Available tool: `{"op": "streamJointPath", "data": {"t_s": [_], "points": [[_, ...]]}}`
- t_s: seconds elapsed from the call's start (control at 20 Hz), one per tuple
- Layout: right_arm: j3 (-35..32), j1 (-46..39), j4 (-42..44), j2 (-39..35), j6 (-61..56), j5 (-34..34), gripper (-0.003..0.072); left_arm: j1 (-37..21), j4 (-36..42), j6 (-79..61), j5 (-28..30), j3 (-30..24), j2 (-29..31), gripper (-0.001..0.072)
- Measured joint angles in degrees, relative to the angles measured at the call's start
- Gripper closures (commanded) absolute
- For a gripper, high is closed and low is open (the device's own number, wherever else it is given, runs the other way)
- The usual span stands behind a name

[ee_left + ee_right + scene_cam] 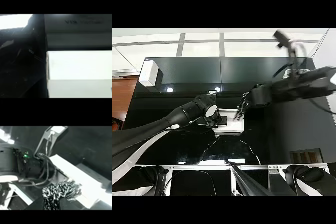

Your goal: Fold the box and place the chain.

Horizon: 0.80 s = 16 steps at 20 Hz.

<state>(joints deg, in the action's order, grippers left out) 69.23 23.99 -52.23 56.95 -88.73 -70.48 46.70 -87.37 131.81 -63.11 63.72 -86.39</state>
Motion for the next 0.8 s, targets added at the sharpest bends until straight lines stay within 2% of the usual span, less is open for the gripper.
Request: {"op": "streamJointPath", "data": {"t_s": [0.35,0.6,0.65,0.7,0.75,0.8], "points": [[-13.77,3.85,-1.01,3.61,-1.57,11.47,0.0672,0.00,0.00,0.00,0.04,0.00,0.00,0.0685],[-18.21,5.18,0.52,4.15,-1.97,15.58,0.0670,0.00,0.00,0.00,0.04,0.00,0.00,0.0685],[-18.49,5.44,0.68,4.17,-1.99,16.09,0.0611,0.00,0.00,0.00,0.07,0.00,-0.02,0.0685],[-18.67,5.60,0.83,4.22,-2.05,16.44,0.0396,0.00,0.00,0.00,0.07,0.00,0.00,0.0685],[-18.84,5.73,0.94,4.24,-2.16,16.68,0.0322,0.00,0.00,0.00,0.07,0.00,0.00,0.0685],[-18.93,5.75,0.94,4.22,-2.12,16.70,0.0323,0.00,0.00,0.00,0.04,0.00,-0.02,0.0685]]}}
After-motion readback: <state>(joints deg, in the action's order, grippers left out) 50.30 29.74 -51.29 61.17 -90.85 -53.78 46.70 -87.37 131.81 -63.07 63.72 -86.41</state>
